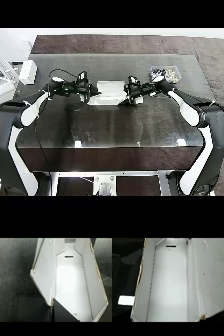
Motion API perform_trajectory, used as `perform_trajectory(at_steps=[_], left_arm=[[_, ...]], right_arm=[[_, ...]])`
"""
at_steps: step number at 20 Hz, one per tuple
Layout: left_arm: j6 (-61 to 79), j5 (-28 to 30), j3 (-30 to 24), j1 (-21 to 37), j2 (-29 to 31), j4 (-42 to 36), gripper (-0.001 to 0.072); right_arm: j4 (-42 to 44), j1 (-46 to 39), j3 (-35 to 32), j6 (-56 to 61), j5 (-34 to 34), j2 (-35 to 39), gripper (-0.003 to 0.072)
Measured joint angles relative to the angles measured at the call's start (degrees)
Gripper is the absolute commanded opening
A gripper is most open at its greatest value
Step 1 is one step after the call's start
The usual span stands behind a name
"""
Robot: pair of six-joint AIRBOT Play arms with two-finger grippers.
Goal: Fold the box and place the chain.
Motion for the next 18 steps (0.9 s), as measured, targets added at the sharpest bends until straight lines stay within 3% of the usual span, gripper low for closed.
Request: perform_trajectory(at_steps=[2,4,18], left_arm=[[0.0,0.0,0.0,0.0,0.0,0.0,0.0021],[0.0,0.0,0.0,0.0,0.0,0.0,0.0021],[0.0,0.0,0.0,0.0,0.0,0.02,0.0021]], right_arm=[[-0.35,0.0,0.0,-0.35,0.02,0.0,0.0638],[-0.52,0.0,0.0,-0.61,0.0,0.0,0.0586],[-0.79,0.02,0.02,-1.03,-0.02,0.0,0.0586]])
